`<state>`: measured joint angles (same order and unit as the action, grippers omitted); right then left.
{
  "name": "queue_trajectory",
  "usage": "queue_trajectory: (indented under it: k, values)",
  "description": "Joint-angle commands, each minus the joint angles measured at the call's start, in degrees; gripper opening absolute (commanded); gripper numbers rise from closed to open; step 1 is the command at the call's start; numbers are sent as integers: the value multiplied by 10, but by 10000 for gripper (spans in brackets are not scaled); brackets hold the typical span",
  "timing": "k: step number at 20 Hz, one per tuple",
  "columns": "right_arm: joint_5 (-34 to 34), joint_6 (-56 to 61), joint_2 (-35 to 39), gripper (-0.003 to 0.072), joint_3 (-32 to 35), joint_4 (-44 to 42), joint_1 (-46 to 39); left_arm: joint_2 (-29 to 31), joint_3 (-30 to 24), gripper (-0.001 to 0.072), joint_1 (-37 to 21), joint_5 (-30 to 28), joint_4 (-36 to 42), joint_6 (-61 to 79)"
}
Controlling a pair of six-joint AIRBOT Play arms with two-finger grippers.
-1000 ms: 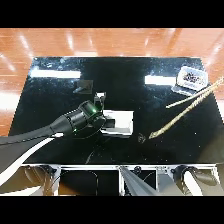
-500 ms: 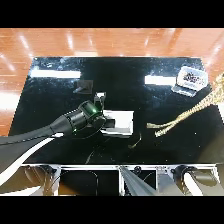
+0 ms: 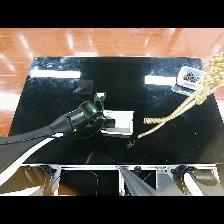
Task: Fold the box and place the chain.
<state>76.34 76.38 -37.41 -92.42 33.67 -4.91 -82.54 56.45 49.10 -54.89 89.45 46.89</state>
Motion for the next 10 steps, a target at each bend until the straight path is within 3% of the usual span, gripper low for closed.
queue_trajectory:
  k: [1,5,10]
  values:
    - [-12,-21,-10,18,30,-58,0,0,0,22,0,1,0,0]
    - [-23,-33,-31,20,31,-75,55,0,0,22,0,7,0,0]
    - [-86,-44,-91,19,32,-57,200,0,0,22,0,12,0,0]
